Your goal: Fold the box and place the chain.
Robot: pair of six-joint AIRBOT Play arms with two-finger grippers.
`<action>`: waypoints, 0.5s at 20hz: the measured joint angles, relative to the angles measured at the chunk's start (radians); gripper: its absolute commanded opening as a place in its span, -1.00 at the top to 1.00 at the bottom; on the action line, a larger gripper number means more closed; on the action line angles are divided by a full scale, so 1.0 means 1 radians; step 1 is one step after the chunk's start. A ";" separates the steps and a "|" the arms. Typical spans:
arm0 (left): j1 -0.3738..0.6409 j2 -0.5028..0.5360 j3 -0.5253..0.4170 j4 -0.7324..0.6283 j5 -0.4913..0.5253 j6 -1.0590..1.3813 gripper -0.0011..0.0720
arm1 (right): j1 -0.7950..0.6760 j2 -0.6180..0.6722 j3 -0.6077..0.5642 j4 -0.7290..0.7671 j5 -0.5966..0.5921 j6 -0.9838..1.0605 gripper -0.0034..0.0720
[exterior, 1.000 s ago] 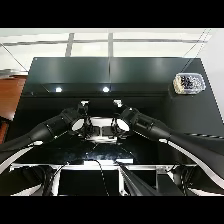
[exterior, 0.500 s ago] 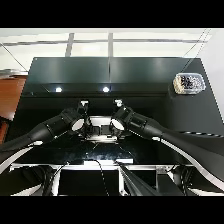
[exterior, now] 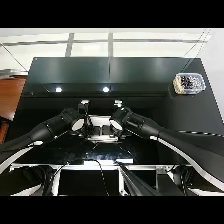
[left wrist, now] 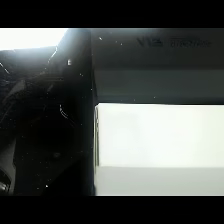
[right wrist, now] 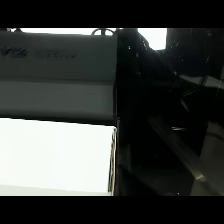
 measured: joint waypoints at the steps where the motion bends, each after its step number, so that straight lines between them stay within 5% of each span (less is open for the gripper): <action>1: 0.000 0.000 0.000 0.000 0.000 0.000 0.88 | 0.000 0.000 0.000 0.000 0.000 0.000 0.45; 10: 0.000 0.000 0.000 0.000 -0.007 0.000 0.88 | 0.000 -0.012 0.000 -0.004 -0.013 0.003 0.45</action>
